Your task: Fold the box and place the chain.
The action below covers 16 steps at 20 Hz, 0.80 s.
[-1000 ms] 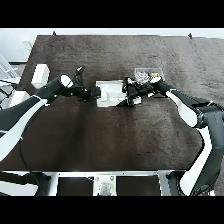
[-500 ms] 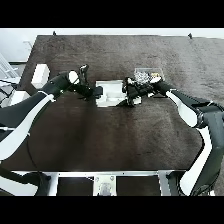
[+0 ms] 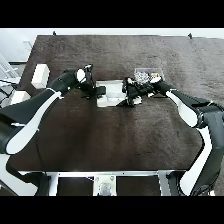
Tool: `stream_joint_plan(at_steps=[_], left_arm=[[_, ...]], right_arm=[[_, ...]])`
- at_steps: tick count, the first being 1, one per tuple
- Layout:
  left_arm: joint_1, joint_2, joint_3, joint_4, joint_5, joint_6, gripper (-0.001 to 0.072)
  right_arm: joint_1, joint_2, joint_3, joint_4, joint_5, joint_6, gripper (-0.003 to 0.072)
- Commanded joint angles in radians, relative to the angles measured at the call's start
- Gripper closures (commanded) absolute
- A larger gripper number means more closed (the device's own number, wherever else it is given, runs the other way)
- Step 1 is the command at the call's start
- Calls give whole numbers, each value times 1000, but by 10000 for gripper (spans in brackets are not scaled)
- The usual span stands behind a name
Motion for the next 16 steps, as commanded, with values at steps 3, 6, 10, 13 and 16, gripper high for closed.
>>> stream_joint_plan(at_steps=[3, 6, 10, 13, 16], left_arm=[[-38, -59, 83, 112, -89, -77, 365], [-50, -84, 124, 162, -119, -96, 365], [-61, -103, 175, 229, -174, -144, 365], [-61, -145, 230, 237, -257, -167, 365], [-85, -195, 309, 293, -340, -179, 365]], right_arm=[[1, 0, 0, 1, 0, 0, 100], [1, 0, 0, 1, 1, 0, 100], [1, 0, 0, 1, 0, 0, 100], [1, 0, 0, 1, 0, 0, 100], [1, 0, 0, 1, 0, 0, 100]])
